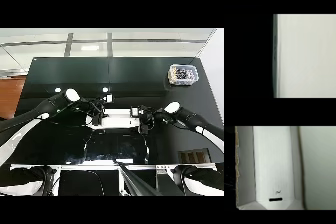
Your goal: Fold the box and place the chain.
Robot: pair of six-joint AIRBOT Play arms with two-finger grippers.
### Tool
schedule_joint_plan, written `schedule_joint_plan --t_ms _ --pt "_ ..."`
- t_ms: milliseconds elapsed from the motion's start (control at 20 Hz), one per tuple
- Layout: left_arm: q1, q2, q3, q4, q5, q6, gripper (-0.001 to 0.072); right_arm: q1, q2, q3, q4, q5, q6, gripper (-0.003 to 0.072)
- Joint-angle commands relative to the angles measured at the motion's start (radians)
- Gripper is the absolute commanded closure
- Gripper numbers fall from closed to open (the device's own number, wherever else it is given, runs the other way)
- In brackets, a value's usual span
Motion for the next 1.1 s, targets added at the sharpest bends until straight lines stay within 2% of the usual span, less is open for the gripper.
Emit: schedule_joint_plan --t_ms 0,900,950,1000,1050 --pt "-0.001 0.000 0.000 0.000 -0.001 0.000 0.0682 0.005 -0.003 0.003 -0.002 -0.005 0.007 -0.0023" --pt "-0.001 0.000 0.000 0.000 0.000 0.000 0.0682 0.026 -0.005 0.004 -0.002 -0.026 0.018 -0.0021" --pt "-0.001 0.000 0.000 0.000 0.000 0.000 0.0682 0.026 -0.005 0.004 -0.002 -0.026 0.018 0.0037" --pt "-0.001 0.000 0.000 0.000 0.000 0.000 0.0682 0.026 -0.005 0.004 -0.002 -0.026 0.018 0.0139" --pt "-0.001 0.000 0.000 0.000 0.000 0.000 0.0682 0.026 -0.005 0.004 -0.002 -0.026 0.018 0.0151"
